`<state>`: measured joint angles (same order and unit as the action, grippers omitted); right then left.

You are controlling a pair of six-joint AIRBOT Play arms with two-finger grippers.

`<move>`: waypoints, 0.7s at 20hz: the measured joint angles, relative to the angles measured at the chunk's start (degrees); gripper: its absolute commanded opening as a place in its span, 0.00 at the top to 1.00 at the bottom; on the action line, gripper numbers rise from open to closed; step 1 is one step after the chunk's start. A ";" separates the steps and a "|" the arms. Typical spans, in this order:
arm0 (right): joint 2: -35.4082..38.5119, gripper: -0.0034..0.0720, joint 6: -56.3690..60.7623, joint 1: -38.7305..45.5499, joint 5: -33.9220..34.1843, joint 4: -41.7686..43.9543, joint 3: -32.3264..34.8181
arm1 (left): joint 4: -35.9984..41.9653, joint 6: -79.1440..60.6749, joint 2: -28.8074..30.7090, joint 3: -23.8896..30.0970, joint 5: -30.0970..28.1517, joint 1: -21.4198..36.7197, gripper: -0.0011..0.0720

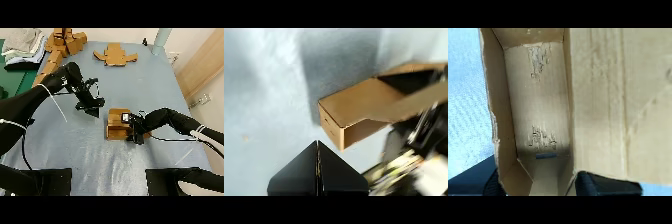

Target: Fold the box.

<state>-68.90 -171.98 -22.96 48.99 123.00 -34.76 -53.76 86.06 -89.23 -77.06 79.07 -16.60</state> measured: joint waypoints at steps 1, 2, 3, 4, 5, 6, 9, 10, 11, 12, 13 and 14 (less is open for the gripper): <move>0.00 0.26 -0.02 0.00 -0.02 -0.02 0.00 | 0.02 -4.42 0.55 1.01 -0.26 0.07 0.98; 0.00 0.26 -0.02 0.00 0.00 -0.02 -0.02 | -0.24 -9.14 1.44 2.82 -1.03 0.11 0.98; 0.00 0.26 -0.02 0.00 -0.02 -0.02 0.00 | -0.33 -13.44 2.82 5.22 -1.57 0.17 0.98; 0.00 0.26 -0.02 0.00 -0.02 -0.02 0.00 | 0.33 -18.34 4.70 8.46 -2.45 0.17 0.98; 0.00 0.26 0.00 0.00 -0.02 -0.02 0.00 | 1.01 -23.04 6.71 11.89 -3.30 0.22 0.97; 0.00 0.26 -0.02 0.00 -0.04 -0.02 0.00 | 2.36 -28.30 9.11 15.78 -4.15 0.22 0.97; 0.00 0.26 0.00 0.00 -0.02 -0.02 0.00 | 6.16 -42.99 15.17 25.20 -7.80 -0.81 0.97; 0.00 0.26 -0.02 0.00 -0.02 -0.02 0.00 | 6.80 -47.78 16.61 27.52 -10.03 -1.62 0.94; 0.00 0.26 0.00 0.00 -0.02 -0.02 0.00 | 7.45 -51.78 17.57 29.18 -12.26 -2.43 0.52; 0.00 0.26 -0.02 0.00 -0.02 -0.02 0.00 | 8.04 -55.76 18.23 30.56 -14.51 -3.10 0.03; 0.00 0.26 -0.02 0.00 -0.02 -0.02 0.00 | 9.05 -59.28 18.49 31.54 -16.76 -3.54 0.04; 0.00 0.26 0.00 0.00 -0.02 -0.02 0.00 | 9.92 -62.97 18.49 32.39 -19.56 -3.85 0.04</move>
<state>-68.90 -171.98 -22.96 48.97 122.98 -34.76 -43.83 23.09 -70.74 -44.66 59.51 -20.45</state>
